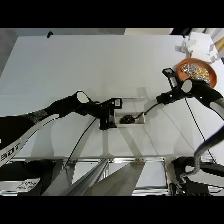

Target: Fold the box and place the chain.

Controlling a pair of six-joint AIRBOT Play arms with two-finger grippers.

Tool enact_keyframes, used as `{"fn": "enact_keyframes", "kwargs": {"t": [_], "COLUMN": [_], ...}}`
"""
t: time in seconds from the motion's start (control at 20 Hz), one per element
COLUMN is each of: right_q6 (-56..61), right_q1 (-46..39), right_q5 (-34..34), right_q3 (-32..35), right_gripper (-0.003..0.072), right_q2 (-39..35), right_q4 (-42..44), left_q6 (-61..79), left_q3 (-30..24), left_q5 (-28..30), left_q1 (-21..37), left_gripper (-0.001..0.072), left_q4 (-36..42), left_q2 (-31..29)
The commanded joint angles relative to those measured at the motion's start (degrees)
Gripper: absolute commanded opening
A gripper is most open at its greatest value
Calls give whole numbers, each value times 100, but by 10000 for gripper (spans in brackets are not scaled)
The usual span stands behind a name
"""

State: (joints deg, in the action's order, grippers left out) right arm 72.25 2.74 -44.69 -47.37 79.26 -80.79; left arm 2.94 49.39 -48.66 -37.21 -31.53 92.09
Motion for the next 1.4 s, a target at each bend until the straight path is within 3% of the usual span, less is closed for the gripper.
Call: {"fn": "enact_keyframes", "kwargs": {"t": [0.0,0.25,0.45,0.65,0.9,1.15,1.35], "right_q6": [-7,-76,-234,-1021,-1937,-2715,-2780], "right_q1": [7,4,4,7,7,7,7], "right_q5": [-55,-118,-238,-721,-1849,-2603,-2938], "right_q3": [2,2,2,2,2,2,2], "right_gripper": [40,12,12,12,12,12,12], "right_q2": [2,-225,-1263,-2564,-3803,-4269,-4301], "right_q4": [2,2,140,1377,3106,5141,5794], "left_q6": [2,2,2,2,2,2,2], "left_q3": [2,2,2,2,4,2,2], "left_q5": [129,129,129,129,129,129,129], "left_q1": [-2,-2,-2,-2,-2,-2,-2], "left_gripper": [203,203,203,203,203,203,203], "left_q4": [0,0,0,0,-2,0,0], "left_q2": [-4,-4,-4,-4,-4,-4,-4]}}
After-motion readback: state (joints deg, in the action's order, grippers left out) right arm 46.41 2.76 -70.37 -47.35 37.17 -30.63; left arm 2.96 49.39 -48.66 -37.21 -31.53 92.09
